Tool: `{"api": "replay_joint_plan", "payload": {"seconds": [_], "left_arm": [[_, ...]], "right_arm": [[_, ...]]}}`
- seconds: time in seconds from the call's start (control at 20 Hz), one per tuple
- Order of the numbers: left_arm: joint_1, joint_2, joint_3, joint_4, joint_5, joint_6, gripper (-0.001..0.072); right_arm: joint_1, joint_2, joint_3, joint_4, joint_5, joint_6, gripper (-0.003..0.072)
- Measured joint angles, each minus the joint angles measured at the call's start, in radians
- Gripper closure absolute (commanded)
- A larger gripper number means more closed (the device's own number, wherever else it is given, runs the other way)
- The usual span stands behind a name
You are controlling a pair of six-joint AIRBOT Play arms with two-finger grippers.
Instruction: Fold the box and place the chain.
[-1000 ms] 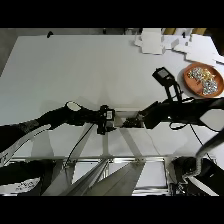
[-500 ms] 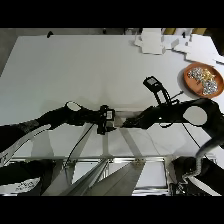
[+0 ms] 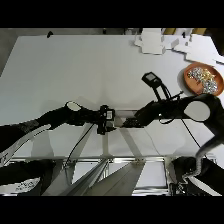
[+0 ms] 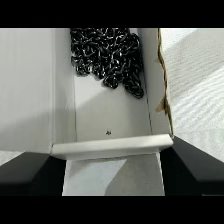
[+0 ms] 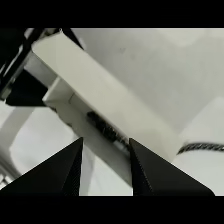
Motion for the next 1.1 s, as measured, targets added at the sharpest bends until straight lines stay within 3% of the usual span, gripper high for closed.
{"api": "replay_joint_plan", "payload": {"seconds": [0.25, 0.5, 0.75, 1.1], "left_arm": [[0.0, 0.0, 0.0, 0.0, 0.0, 0.0, 0.0496], [0.0, 0.0, 0.0, 0.0, 0.0, 0.0, 0.0496], [0.0, 0.0, 0.0, 0.0, 0.0, 0.0, 0.0496], [0.0, 0.0, 0.0, 0.0, 0.0, 0.0, 0.0496]], "right_arm": [[-0.047, -0.007, 0.097, -0.137, 0.015, 0.047, 0.0364], [-0.219, -0.056, 0.117, -0.193, 0.042, 0.068, 0.0375], [-0.345, -0.163, 0.101, -0.206, 0.067, 0.084, 0.0393], [-0.38, -0.336, 0.025, -0.211, 0.018, 0.097, 0.0393]]}}
